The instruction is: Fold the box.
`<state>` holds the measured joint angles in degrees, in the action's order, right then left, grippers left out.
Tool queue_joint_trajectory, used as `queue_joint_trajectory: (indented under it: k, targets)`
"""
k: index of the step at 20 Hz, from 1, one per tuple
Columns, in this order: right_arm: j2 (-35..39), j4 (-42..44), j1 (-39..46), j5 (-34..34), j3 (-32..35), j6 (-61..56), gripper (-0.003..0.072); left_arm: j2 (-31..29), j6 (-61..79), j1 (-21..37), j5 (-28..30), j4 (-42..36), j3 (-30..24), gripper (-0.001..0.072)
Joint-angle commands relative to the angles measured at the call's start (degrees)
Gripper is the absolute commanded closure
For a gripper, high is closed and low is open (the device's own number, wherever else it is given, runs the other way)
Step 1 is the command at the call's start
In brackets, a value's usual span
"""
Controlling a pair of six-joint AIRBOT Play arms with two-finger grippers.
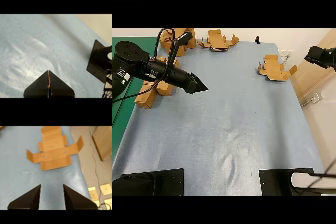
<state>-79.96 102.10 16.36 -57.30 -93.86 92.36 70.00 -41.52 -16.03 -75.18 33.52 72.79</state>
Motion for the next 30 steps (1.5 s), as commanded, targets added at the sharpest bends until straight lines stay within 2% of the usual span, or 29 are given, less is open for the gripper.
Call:
queue_joint_trajectory:
  k: [1,3,4,5,6,8,9,19,20,21,23,25,26,27,30]
  targets:
    - [-19.3,2.0,4.2,-6.7,-16.5,1.1,0.0235,0.0,-0.1,0.0,0.9,0.2,0.0,0.0688]
    - [-29.6,1.6,4.4,-6.0,-26.2,1.2,0.0091,0.0,-0.1,0.0,1.3,0.8,0.0,0.0688]
    - [-32.1,1.4,4.4,-1.2,-27.5,1.3,0.0083,0.0,-0.1,0.0,1.3,1.4,0.0,0.0687]
    - [-33.6,1.8,4.2,6.5,-26.9,1.3,0.0067,0.0,-0.1,0.0,1.4,2.2,0.0,0.0687]
    - [-34.2,1.6,4.0,16.2,-25.2,1.6,-0.0034,0.0,-0.1,0.0,1.4,3.0,0.0,0.0687]
    - [-34.5,0.9,3.9,32.2,-21.8,2.5,-0.0034,0.0,-0.1,0.0,2.0,5.2,0.0,0.0687]
    - [-35.4,0.0,4.2,35.5,-21.8,2.6,-0.0034,0.0,-0.1,0.0,2.2,5.7,0.0,0.0687]
    - [-44.0,-0.7,4.7,36.3,-22.6,2.6,-0.0026,0.0,-3.1,0.0,3.1,5.7,0.0,0.0687]
    - [-44.4,-0.7,4.8,36.8,-22.6,2.6,-0.0002,0.0,-3.5,0.0,3.1,5.7,0.0,0.0687]
    - [-44.7,-0.7,4.9,36.9,-22.6,2.6,0.0064,0.0,-3.6,0.0,3.1,5.7,0.0,0.0687]
    - [-46.0,1.1,4.9,36.4,-23.2,2.5,0.0123,0.0,-3.5,0.0,3.1,5.7,0.0,0.0687]
    - [-47.5,2.5,4.9,36.1,-24.0,1.9,0.0225,0.0,-3.6,0.0,3.1,5.7,0.0,0.0687]
    - [-47.8,2.6,4.9,35.9,-24.2,1.9,0.0424,0.0,-3.6,0.0,3.0,5.7,0.0,0.0687]
    - [-47.8,3.8,4.9,36.2,-24.3,1.9,0.0662,0.0,-3.6,0.0,3.1,5.7,0.0,0.0687]
    - [-46.2,6.8,4.4,35.3,-24.3,2.0,0.0682,0.0,-3.5,0.0,3.2,6.0,0.0,0.0687]
